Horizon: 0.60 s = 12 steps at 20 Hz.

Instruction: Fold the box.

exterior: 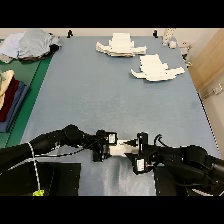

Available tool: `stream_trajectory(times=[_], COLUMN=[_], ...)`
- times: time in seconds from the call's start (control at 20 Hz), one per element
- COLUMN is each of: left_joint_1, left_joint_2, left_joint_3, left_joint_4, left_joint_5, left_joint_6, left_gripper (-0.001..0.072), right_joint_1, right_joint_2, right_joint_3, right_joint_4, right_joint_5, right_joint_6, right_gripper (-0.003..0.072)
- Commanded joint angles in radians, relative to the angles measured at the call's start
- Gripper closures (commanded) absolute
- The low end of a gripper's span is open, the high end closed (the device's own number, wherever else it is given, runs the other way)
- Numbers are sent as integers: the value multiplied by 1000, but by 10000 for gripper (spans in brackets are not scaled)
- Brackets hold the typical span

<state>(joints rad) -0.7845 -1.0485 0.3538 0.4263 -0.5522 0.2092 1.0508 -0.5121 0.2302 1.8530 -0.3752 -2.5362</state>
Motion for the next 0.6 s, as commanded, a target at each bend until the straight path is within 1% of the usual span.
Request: stream_trajectory(times=[0.0,0.45,0.5,0.55], left_joint_1=[1,1,1,1], left_joint_2=[0,0,0,0], left_joint_3=[0,0,0,0], left_joint_4=[1,0,0,0], left_joint_5=[0,0,0,0], left_joint_6=[0,0,0,0], left_gripper=[236,237,236,236], right_joint_1=[0,-11,-11,-11], right_joint_2=[2,-9,-11,-18], right_joint_3=[8,13,14,14], right_joint_4=[-8,-16,-16,-17], right_joint_5=[1,1,0,0], right_joint_6=[0,5,8,14], right_gripper=[275,275,298,340])
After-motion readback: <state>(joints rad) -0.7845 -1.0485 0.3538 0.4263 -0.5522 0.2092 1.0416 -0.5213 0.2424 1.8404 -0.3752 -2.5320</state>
